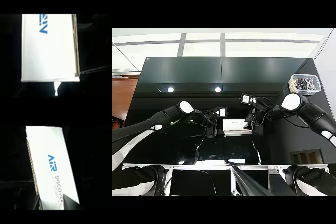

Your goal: Fold the box and place the chain.

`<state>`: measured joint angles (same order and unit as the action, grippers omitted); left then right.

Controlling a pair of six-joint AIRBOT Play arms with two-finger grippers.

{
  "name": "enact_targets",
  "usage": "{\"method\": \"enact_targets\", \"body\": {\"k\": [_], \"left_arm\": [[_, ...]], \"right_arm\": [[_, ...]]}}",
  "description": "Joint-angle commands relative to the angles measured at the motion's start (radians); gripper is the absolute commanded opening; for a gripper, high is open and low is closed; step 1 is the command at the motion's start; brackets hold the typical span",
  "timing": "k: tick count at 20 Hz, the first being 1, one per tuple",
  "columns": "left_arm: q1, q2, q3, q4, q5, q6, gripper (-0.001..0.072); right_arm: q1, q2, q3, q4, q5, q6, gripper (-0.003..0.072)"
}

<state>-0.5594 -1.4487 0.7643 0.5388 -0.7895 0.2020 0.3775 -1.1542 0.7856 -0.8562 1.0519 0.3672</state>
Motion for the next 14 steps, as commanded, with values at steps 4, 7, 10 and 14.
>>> {"method": "enact_targets", "body": {"k": [4,7,10,14], "left_arm": [[0.0,-0.001,0.0,0.0,0.0,0.0,0.0313],[0.0,-0.001,0.0,0.0,0.0,0.0,0.0313],[0.0,-0.001,0.0,0.0,0.0,0.0,0.0313],[0.0,-0.001,0.0,0.0,0.0,0.0,0.0313]], "right_arm": [[0.0,0.001,0.0,0.013,0.001,0.005,0.0304],[0.0,0.009,0.001,0.014,0.001,0.007,0.0304],[-0.002,0.031,0.001,0.014,0.006,0.008,0.0304],[-0.002,0.03,0.0,0.013,0.004,0.018,0.0303]]}}
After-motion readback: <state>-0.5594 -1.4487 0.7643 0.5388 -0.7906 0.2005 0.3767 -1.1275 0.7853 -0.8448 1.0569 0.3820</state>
